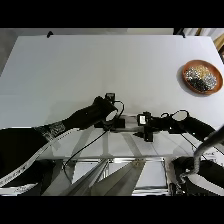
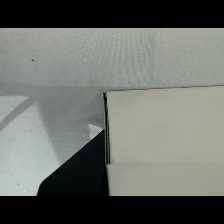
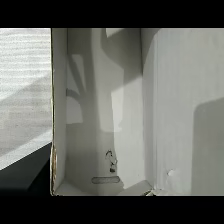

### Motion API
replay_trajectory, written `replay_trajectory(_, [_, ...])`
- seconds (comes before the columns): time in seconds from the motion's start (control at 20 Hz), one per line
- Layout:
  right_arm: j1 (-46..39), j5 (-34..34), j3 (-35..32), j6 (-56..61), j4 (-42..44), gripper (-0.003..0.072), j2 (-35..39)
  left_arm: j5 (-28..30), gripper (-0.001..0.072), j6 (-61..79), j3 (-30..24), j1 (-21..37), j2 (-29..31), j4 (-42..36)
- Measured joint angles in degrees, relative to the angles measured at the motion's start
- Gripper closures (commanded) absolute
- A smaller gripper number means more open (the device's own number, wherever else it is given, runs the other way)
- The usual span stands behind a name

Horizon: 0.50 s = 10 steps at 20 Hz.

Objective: Fold the box and place the chain.

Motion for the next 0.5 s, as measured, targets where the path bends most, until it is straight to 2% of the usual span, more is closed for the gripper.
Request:
replay_trajectory(0.1, [0.00, 0.02, 0.00, -0.07, 0.00, 0.0346, 0.00, -0.11, 0.0672, 0.26, -0.02, 0.00, 0.11, -0.09])
replay_trajectory(0.15, [0.00, 0.02, 0.00, -0.11, -0.02, 0.0346, 0.00, -0.20, 0.0594, 1.03, -0.04, 0.00, 0.28, -0.13])
replay_trajectory(0.2, [0.02, 0.04, 0.00, -0.15, -0.04, 0.0346, 0.00, -0.31, 0.0465, 2.36, -0.04, 0.00, 0.63, -0.37])
replay_trajectory(0.25, [0.02, 0.04, 0.00, -0.15, -0.04, 0.0346, 0.00, -0.11, 0.0393, 3.56, 0.00, -0.02, 1.11, -0.72])
replay_trajectory(0.5, [0.04, -0.04, 0.00, -0.09, -0.02, 0.0346, 0.00, -0.68, 0.0358, 7.82, 0.00, 0.17, 3.67, -0.74])
